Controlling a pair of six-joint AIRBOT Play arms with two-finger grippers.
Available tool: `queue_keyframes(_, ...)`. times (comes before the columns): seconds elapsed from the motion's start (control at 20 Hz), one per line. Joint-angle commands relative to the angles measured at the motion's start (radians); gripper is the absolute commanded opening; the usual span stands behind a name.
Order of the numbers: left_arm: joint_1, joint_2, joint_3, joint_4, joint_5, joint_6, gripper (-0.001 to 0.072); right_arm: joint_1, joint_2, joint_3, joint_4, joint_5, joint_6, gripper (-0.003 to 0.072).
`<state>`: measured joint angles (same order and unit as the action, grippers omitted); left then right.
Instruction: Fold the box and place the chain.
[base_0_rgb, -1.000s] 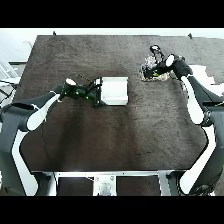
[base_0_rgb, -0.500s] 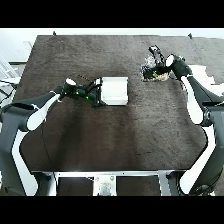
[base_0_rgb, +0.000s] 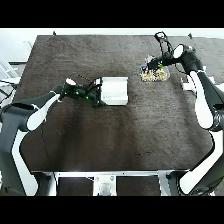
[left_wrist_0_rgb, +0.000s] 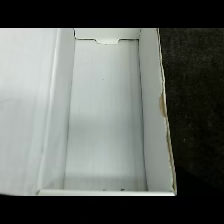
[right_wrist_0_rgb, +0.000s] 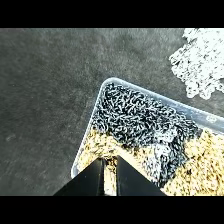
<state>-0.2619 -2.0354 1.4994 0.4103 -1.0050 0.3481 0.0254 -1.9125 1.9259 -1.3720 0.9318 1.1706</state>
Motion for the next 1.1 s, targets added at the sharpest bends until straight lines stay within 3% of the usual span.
queue_keyframes(0.0,0.001,0.0,0.0,0.0,-0.001,0.0,0.031,0.016,0.069,0.001,0.003,0.066,0.015,0.0006)
queue_keyframes(0.55,0.001,0.0,0.0,0.0,0.001,0.0,0.031,0.092,0.48,0.001,-0.011,0.085,-0.002,0.0006)
queue_keyframes(0.8,0.001,0.0,0.0,0.0,0.001,0.0,0.031,0.161,0.54,0.001,-0.011,0.219,-0.001,0.0006)
queue_keyframes(1.05,0.001,0.0,0.0,0.0,0.001,0.0,0.031,0.287,0.541,-0.014,0.005,0.249,0.008,0.0007)
